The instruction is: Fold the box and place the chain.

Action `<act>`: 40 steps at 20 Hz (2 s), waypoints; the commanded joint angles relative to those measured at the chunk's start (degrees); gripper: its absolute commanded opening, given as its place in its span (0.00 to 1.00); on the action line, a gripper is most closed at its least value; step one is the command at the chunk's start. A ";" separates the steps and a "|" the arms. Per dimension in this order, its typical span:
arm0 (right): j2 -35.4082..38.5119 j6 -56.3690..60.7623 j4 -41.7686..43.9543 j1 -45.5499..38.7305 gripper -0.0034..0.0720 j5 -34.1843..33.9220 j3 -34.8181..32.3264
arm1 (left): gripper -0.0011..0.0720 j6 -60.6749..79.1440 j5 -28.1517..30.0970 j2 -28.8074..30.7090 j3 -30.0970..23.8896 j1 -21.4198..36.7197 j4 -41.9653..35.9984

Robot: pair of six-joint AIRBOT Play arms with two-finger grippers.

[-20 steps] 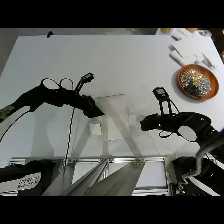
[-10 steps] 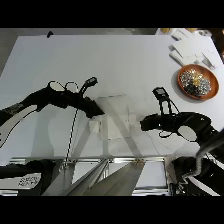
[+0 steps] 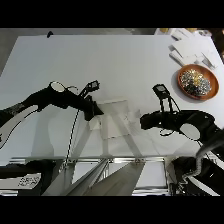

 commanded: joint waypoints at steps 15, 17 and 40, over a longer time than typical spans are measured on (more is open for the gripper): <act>5.18 -4.26 -9.70 0.04 0.44 14.69 5.14 | 0.02 15.96 6.95 -0.04 0.02 -9.18 -1.70; 5.18 -4.26 -9.70 0.04 0.44 14.67 5.14 | 0.02 15.98 7.39 -0.07 0.02 -9.16 -1.66; 5.16 -7.28 -9.68 0.04 0.44 13.29 5.14 | 0.02 15.54 9.38 -1.92 0.02 -9.16 -1.49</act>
